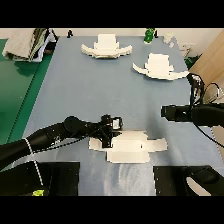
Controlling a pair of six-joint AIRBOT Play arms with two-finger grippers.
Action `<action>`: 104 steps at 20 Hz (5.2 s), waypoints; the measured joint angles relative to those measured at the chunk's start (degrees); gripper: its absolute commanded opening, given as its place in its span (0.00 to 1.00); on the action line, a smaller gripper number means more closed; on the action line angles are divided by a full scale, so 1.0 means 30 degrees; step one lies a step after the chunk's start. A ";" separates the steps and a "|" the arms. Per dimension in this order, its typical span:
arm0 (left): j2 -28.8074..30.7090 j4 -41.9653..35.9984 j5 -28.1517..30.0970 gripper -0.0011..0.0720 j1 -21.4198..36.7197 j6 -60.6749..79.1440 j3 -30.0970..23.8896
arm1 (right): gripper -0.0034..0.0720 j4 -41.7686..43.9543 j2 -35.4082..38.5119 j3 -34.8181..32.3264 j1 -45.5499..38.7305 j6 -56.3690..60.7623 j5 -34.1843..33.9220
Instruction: Fold the box.
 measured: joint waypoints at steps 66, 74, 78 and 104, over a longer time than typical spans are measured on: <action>0.0240 0.0189 -0.3432 0.03 0.0022 -0.2594 -0.0029 | 0.85 -0.1399 -0.2069 -0.4357 2.0859 -0.6870 0.0437; 0.0240 0.0182 -0.3432 0.03 0.0022 -0.2586 -0.0029 | 0.85 -0.4663 -0.2718 -0.4357 2.1391 -0.4357 0.1158; 0.0240 0.0189 -0.3432 0.03 0.0022 -0.2586 -0.0029 | 0.85 -0.4823 -0.2747 -0.4357 2.1420 -0.4065 0.1188; 0.0240 0.0189 -0.3432 0.03 0.0022 -0.2586 -0.0029 | 1.00 -0.9355 0.1450 -0.4852 2.1005 0.1931 -0.1508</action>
